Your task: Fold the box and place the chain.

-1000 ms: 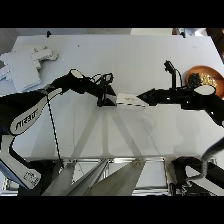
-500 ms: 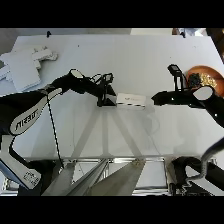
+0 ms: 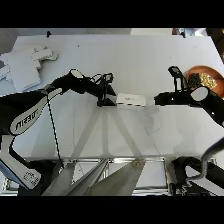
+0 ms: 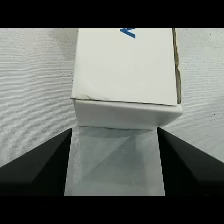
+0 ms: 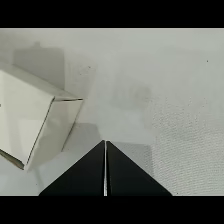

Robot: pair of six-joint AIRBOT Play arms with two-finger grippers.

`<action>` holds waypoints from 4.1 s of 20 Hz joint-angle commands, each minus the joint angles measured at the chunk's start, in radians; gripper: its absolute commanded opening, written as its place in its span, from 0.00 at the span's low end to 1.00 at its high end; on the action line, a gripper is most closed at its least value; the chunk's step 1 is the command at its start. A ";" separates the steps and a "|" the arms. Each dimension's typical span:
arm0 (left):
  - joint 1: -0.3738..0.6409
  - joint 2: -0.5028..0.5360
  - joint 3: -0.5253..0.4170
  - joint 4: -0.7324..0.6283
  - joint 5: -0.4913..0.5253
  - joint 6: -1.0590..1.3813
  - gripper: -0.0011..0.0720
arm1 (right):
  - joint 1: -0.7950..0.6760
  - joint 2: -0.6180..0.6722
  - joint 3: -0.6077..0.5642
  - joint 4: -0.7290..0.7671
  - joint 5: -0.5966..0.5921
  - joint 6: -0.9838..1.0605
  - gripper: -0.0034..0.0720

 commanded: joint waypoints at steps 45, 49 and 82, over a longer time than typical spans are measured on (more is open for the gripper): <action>-0.096 0.059 0.001 -0.154 0.019 0.116 0.03 | 0.001 -0.071 0.001 0.191 -0.528 -0.095 0.06; -0.096 0.061 0.001 -0.154 0.034 0.116 0.03 | 0.001 -0.071 0.001 0.191 -0.528 -0.095 0.06; 0.151 0.294 0.001 -0.359 0.605 0.023 0.02 | 0.001 -0.071 0.001 0.191 -0.528 -0.095 0.06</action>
